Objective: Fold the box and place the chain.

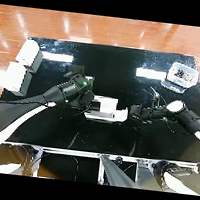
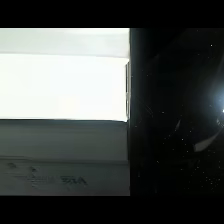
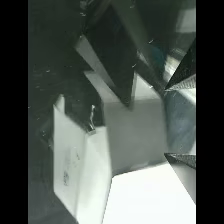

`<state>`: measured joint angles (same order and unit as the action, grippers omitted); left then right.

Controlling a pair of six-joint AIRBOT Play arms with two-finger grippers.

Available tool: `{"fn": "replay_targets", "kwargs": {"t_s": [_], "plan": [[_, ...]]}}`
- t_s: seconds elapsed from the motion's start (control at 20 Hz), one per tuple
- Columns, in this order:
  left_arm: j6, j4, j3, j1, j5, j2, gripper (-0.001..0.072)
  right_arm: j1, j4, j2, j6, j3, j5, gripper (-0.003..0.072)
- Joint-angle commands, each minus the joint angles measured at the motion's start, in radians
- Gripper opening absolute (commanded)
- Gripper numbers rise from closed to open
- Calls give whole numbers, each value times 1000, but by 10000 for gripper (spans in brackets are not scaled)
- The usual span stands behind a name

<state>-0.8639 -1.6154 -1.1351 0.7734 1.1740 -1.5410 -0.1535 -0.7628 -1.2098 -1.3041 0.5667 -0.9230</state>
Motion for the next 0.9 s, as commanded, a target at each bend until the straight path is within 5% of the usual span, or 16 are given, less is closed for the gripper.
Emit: {"fn": "replay_targets", "kwargs": {"t_s": [0.0,0.35,0.85], "plan": [[-1,-2,-1,0,1,1,21,-6,67,1,22,40,-53,507],[-2,-2,-1,0,2,1,21,-34,171,1,71,77,-130,507],[-3,-11,-1,1,0,1,21,-193,123,1,29,93,-73,508]]}}
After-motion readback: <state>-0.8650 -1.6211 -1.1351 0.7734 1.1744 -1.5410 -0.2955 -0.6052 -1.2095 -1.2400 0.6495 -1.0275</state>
